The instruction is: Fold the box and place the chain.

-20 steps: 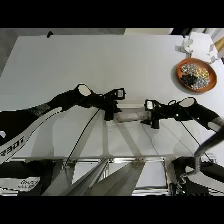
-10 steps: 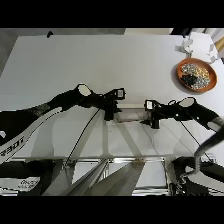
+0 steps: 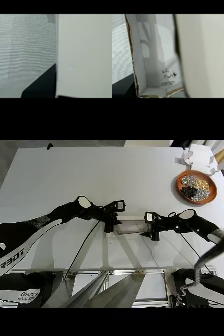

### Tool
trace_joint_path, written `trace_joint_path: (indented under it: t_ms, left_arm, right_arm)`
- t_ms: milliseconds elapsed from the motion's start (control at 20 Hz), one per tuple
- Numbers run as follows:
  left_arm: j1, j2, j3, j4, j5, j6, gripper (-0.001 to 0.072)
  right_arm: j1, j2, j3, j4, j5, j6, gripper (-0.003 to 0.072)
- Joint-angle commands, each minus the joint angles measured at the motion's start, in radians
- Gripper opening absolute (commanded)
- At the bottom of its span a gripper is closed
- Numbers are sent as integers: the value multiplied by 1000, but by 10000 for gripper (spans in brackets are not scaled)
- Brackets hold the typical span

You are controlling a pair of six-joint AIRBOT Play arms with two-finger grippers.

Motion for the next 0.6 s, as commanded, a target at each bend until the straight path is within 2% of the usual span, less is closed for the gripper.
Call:
trace_joint_path:
  t_ms: [0, 500, 550]
  left_arm:
    - [-1, 0, 0, 0, 0, 0, 12]
    - [2, 0, 0, 8, 1, -6, 16]
    - [2, 0, 0, 23, 2, -6, 72]
  right_arm:
    - [0, 0, 0, 0, 0, 0, 296]
    - [0, 0, 0, 0, 0, 0, 296]
    - [0, 0, 0, 0, 0, 0, 296]
